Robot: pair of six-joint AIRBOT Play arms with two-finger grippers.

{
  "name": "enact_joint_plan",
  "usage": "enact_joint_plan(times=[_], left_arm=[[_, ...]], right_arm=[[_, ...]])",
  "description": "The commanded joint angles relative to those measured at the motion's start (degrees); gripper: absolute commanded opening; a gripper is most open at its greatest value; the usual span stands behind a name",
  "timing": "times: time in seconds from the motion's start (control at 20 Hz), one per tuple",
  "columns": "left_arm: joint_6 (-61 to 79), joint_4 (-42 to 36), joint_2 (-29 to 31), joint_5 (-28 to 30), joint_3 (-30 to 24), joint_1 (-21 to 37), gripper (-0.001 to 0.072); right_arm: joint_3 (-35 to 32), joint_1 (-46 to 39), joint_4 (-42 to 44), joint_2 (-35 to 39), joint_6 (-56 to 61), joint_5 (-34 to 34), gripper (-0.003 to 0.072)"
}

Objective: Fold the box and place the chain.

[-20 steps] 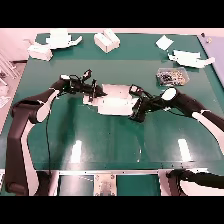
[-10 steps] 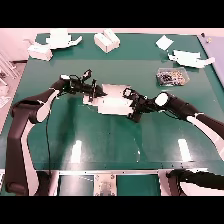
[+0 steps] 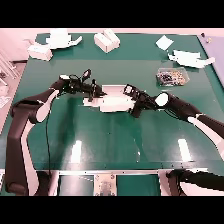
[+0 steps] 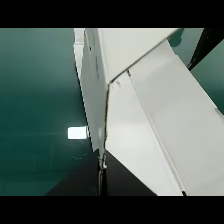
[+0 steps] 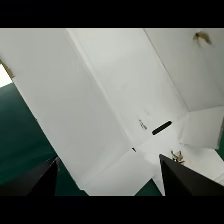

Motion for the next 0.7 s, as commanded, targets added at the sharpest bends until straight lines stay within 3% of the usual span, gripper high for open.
enact_joint_plan(times=[0.0, 0.4, 0.65], left_arm=[[0.0, 0.0, 0.0, -0.1, 0.0, 0.0, 0.0021], [0.0, 0.0, 0.0, -0.2, 0.0, 0.0, 0.0021], [0.0, 0.1, 0.0, -0.2, 0.0, 0.0, 0.0021]], right_arm=[[0.1, 0.0, 0.0, 1.6, -0.2, -2.2, 0.072], [0.1, -0.1, 0.0, 1.6, -1.7, -9.6, 0.072], [0.0, -0.1, 0.0, 1.4, -1.7, -9.5, 0.072]])
